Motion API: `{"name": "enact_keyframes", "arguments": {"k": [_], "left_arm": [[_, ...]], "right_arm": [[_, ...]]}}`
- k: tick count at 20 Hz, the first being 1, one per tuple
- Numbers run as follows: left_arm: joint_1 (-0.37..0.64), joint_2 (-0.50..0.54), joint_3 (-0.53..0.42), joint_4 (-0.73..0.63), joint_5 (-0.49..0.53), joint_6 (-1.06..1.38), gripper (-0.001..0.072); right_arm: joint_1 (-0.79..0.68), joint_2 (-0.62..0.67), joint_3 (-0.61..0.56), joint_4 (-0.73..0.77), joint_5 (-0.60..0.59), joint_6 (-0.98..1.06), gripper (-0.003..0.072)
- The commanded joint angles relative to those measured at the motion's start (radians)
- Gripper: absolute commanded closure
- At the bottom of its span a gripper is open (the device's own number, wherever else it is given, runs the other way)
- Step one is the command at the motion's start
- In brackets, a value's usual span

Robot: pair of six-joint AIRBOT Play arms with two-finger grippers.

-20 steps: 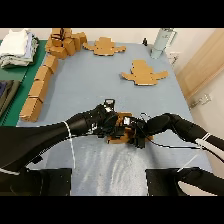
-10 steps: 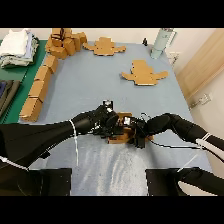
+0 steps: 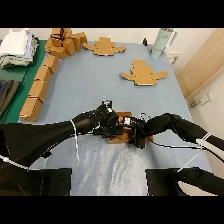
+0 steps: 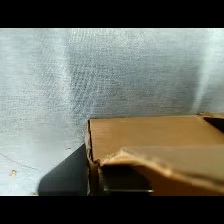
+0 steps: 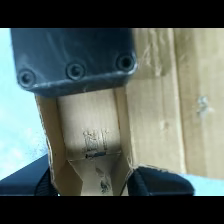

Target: Fold the box.

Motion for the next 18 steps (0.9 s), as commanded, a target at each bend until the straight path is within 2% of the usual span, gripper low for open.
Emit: {"name": "enact_keyframes", "arguments": {"k": [1, 4, 8, 9, 10, 11, 16, 17, 18], "left_arm": [[0.0, 0.002, 0.002, -0.005, -0.02, 0.002, 0.0302], [0.003, 0.003, 0.006, -0.014, -0.053, 0.003, 0.0289], [0.005, 0.002, 0.02, 0.009, -0.046, 0.003, 0.0291], [0.005, -0.001, 0.02, 0.009, -0.046, 0.003, 0.0313], [0.004, -0.003, 0.02, 0.009, -0.047, 0.01, 0.0472], [0.001, -0.005, 0.02, 0.008, -0.045, 0.027, 0.0545], [-0.006, -0.007, 0.02, 0.021, -0.045, 0.021, 0.0553], [-0.006, -0.008, 0.02, 0.021, -0.04, 0.024, 0.0695], [-0.006, -0.008, 0.02, 0.021, -0.032, 0.022, 0.0697]], "right_arm": [[0.0, -0.001, 0.0, 0.0, 0.001, 0.0, 0.0185], [0.0, -0.001, 0.0, 0.0, 0.001, 0.0, 0.0185], [0.0, -0.001, 0.0, 0.0, 0.001, 0.0, 0.0185], [0.0, -0.001, 0.0, 0.0, 0.001, 0.0, 0.0185], [0.0, -0.001, 0.0, 0.0, 0.001, 0.0, 0.0185], [0.0, -0.001, 0.0, 0.0, 0.001, 0.0, 0.0185], [0.0, -0.001, 0.0, 0.0, 0.001, 0.0, 0.0185], [0.0, -0.001, 0.0, 0.0, 0.001, 0.0, 0.0185], [0.0, -0.001, 0.0, 0.0, 0.001, 0.0, 0.0185]]}}
